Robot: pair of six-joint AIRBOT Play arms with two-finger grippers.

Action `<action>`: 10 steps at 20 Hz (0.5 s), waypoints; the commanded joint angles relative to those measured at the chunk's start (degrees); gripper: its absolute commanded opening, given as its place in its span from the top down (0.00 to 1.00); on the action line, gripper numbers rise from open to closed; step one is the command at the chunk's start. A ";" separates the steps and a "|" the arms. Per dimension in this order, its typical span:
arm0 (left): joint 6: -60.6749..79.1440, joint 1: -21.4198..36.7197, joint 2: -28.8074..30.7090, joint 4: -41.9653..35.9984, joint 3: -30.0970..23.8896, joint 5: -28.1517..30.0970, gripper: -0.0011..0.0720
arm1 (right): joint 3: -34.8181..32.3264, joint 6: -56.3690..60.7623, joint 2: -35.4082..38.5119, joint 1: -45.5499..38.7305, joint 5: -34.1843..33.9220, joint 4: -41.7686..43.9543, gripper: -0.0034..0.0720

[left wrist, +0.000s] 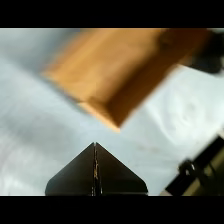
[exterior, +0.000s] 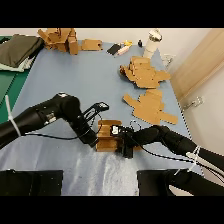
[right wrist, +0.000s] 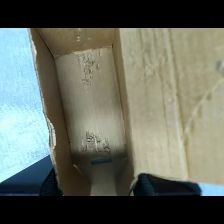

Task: Fold the box.

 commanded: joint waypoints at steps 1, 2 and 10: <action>43.01 9.01 3.37 -18.38 -7.65 3.85 0.97 | 0.00 0.00 -0.02 0.00 0.02 0.02 0.32; 50.29 11.98 4.22 -19.58 -10.62 5.92 0.97 | 0.00 0.00 -0.02 0.00 0.00 0.02 0.32; 97.70 16.09 4.83 -39.87 -26.91 18.18 0.00 | 0.00 0.00 -0.02 0.00 0.00 0.00 0.32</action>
